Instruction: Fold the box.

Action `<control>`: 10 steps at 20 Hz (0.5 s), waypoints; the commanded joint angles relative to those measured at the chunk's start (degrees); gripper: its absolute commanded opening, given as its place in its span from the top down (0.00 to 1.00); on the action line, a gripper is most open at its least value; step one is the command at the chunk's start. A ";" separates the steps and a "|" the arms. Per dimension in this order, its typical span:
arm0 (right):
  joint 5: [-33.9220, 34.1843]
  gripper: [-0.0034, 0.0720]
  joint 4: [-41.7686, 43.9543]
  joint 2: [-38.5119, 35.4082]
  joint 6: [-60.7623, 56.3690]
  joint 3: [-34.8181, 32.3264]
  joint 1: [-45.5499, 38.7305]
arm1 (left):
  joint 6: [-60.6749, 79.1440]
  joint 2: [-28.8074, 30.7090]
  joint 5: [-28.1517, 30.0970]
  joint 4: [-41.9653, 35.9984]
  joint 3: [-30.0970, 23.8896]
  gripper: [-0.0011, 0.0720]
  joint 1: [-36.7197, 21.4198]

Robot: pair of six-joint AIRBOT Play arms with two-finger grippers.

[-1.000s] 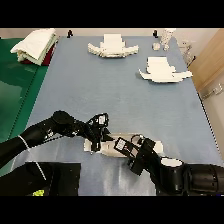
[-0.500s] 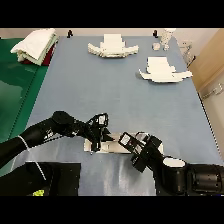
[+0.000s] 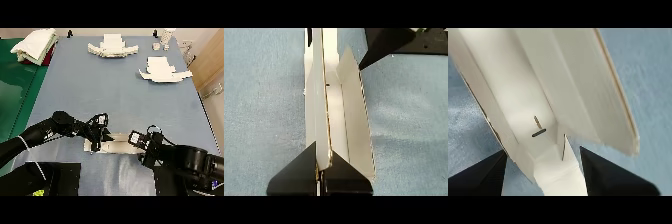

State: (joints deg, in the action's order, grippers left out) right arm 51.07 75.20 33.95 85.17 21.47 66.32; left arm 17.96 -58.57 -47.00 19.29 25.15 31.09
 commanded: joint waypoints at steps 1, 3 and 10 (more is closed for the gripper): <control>-7.37 0.00 19.28 -1.27 30.38 -1.88 -12.41 | 0.02 -0.04 0.00 0.00 -0.02 0.97 0.00; -6.95 0.00 31.30 0.57 45.38 -1.92 -19.69 | 0.02 -0.04 0.02 0.00 -0.02 0.97 0.00; -4.02 0.00 46.77 6.40 70.88 -1.86 -33.00 | 0.02 -0.04 0.02 0.00 -0.02 0.97 0.00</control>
